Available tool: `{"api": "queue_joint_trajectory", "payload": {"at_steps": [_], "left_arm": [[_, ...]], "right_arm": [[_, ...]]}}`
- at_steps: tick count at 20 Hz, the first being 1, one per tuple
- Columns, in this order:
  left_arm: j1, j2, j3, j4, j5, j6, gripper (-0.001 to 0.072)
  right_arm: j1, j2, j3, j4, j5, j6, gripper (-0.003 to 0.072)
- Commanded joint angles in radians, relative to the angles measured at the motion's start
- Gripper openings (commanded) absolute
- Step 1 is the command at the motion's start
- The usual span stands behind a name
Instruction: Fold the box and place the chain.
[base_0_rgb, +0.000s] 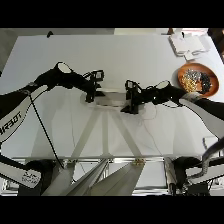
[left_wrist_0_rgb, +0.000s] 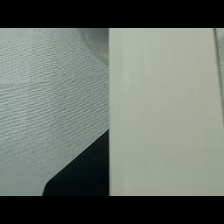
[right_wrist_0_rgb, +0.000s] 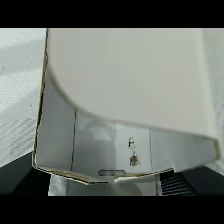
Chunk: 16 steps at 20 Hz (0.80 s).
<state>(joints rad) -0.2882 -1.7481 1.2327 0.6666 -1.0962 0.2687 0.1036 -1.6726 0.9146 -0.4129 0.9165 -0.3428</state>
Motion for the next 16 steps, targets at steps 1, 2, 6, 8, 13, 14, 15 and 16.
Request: {"api": "queue_joint_trajectory", "payload": {"at_steps": [1,2,6,8,13,14,15,16], "left_arm": [[0.000,0.001,0.001,0.000,0.000,0.000,0.0014],[0.000,0.001,0.001,0.000,0.000,0.000,0.0014],[0.000,0.001,0.001,0.000,0.000,0.000,0.0014],[0.000,0.001,0.001,0.000,0.000,0.000,0.0014],[0.000,0.001,0.001,0.000,0.000,0.000,0.0014],[0.000,0.001,0.001,0.000,0.000,0.000,0.0014],[0.000,0.001,0.001,0.000,0.000,0.000,0.0014],[0.000,0.001,0.001,0.000,0.000,0.000,0.0014]], "right_arm": [[0.001,0.000,0.001,-0.001,0.000,0.000,0.0694],[0.001,0.000,0.001,0.000,0.000,0.000,0.0692],[0.001,0.000,0.001,-0.002,0.000,0.000,0.0564],[0.001,0.000,0.001,-0.002,0.000,0.000,0.0542],[0.001,0.000,0.001,-0.002,0.000,0.000,0.0537],[0.001,0.000,0.001,-0.002,0.000,0.000,0.0537],[0.001,0.000,0.001,-0.002,0.000,0.000,0.0537],[0.001,0.000,0.001,-0.002,0.000,0.000,0.0537]]}}
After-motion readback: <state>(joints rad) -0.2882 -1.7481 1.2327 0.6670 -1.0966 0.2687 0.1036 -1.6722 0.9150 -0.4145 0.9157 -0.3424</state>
